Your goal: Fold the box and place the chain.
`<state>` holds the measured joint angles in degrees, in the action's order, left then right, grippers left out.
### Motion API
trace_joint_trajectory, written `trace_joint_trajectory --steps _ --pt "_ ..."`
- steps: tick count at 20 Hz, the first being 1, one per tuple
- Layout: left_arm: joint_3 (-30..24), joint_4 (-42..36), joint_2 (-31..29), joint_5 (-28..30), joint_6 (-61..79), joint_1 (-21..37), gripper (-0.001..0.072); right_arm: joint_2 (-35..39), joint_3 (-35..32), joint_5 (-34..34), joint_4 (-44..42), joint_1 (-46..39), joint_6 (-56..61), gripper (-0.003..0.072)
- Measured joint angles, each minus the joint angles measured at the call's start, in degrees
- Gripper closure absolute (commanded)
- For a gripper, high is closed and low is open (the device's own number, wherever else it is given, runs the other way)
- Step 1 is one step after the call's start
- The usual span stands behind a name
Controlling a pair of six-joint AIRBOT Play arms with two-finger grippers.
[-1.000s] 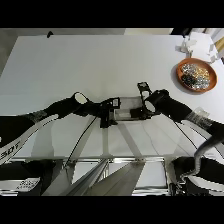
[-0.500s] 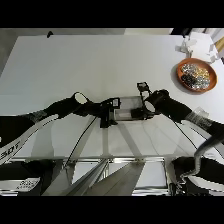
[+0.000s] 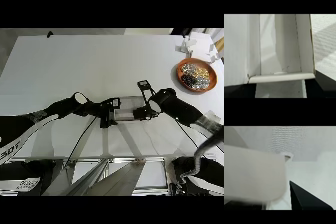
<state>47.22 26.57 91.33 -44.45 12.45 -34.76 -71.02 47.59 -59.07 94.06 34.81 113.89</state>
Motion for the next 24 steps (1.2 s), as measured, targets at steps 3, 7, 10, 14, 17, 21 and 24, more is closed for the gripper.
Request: trace_joint_trajectory --steps 3,7,10,14,17,21,24 --pt "0.0 0.0 0.0 0.0 0.0 0.0 0.0504 5.29 0.02 -0.13 0.0 0.0 -2.64 0.0326" --pt "0.0 0.0 0.0 0.0 0.0 0.0 0.0504 12.76 0.09 -2.05 -0.44 0.0 -6.67 0.0326" --pt "0.0 0.0 0.0 0.0 0.0 0.0 0.0504 16.41 0.09 -2.45 0.11 -0.13 -9.29 0.0328" --pt "0.0 0.0 0.0 0.0 -0.02 0.0 0.0504 18.05 0.09 2.6 0.96 -3.96 -10.78 0.033" --pt "0.0 0.0 0.0 0.0 -0.02 0.0 0.0504 18.38 0.09 6.12 0.59 -10.62 -13.05 0.033" --pt "0.0 0.0 0.0 0.0 -0.02 0.0 0.0504 16.96 0.87 8.79 -2.23 -22.4 -18.53 0.0331" --pt "0.0 -0.02 0.0 0.02 -0.02 0.0 0.0504 12.83 3.89 9.88 -5.84 -30.71 -23.54 0.0331"
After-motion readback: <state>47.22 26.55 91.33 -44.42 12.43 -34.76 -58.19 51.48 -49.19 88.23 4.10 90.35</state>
